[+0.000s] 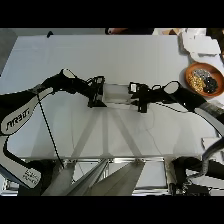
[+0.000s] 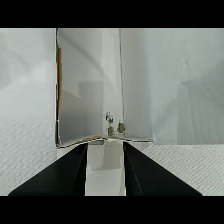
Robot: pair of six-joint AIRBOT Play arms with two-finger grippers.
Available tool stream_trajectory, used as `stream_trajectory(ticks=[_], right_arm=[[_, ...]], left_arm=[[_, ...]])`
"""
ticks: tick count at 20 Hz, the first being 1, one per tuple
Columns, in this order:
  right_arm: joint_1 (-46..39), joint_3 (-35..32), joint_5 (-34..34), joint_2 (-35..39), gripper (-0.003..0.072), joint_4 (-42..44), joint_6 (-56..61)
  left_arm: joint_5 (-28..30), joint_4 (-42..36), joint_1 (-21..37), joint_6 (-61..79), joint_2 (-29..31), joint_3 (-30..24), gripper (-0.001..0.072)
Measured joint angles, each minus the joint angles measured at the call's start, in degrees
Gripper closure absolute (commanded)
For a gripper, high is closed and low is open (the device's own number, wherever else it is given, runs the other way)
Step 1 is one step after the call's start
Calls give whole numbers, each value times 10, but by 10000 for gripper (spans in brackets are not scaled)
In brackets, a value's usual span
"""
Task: Fold the box and place the chain.
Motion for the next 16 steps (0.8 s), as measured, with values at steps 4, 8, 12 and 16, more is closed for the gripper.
stream_trajectory(ticks=[4, 8, 12, 16], right_arm=[[0, 0, -2, -1, 515, 12, -4], [0, 0, -11, -1, 543, 42, -6], [0, 0, -15, -2, 486, 56, -7], [0, 0, -15, -2, 272, 63, -7]], left_arm=[[0, 0, 0, 0, 0, 0, 451], [0, 0, 0, 0, 0, 0, 451], [0, 0, 0, 0, 0, 0, 451], [0, 0, 0, 0, 0, 0, 451]])
